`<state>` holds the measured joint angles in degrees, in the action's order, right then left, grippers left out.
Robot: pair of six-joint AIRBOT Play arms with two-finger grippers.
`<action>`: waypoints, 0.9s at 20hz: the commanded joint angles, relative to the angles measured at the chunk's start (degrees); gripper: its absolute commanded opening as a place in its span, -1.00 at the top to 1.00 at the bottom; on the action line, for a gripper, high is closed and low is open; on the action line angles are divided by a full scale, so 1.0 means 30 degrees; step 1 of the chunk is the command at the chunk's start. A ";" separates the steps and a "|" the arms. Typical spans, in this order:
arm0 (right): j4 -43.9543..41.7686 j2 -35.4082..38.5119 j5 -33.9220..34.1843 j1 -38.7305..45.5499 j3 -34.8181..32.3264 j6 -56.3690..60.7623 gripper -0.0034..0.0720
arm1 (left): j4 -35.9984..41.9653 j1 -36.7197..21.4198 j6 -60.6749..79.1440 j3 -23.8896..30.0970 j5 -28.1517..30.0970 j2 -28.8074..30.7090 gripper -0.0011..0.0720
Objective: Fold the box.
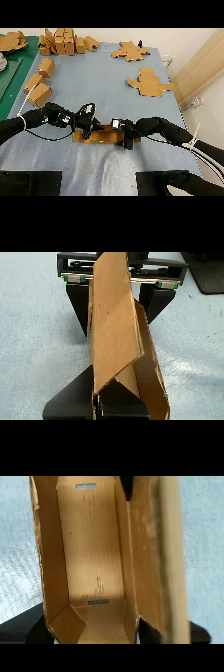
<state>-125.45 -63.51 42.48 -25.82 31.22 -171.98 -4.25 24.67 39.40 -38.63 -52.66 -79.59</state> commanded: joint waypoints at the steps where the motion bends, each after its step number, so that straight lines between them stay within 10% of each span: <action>1: 0.0197 -0.0022 -0.0087 -0.0007 0.0022 0.0000 -0.95 | -0.0007 0.0000 0.0000 -0.0022 0.0000 0.0022 0.93; 16: -0.0117 -0.0619 -0.0597 -0.0248 0.0044 0.0000 -0.94 | -0.0007 0.0000 0.0000 -0.0022 0.0000 0.0022 0.93; 18: -0.0117 -0.0648 -0.0459 -0.0248 0.0044 0.0000 -0.66 | -0.0007 0.0000 0.0000 -0.0022 0.0000 0.0015 0.93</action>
<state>-125.75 -64.99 41.12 -26.50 31.31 -171.98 -4.27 24.67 39.40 -38.63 -52.66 -79.57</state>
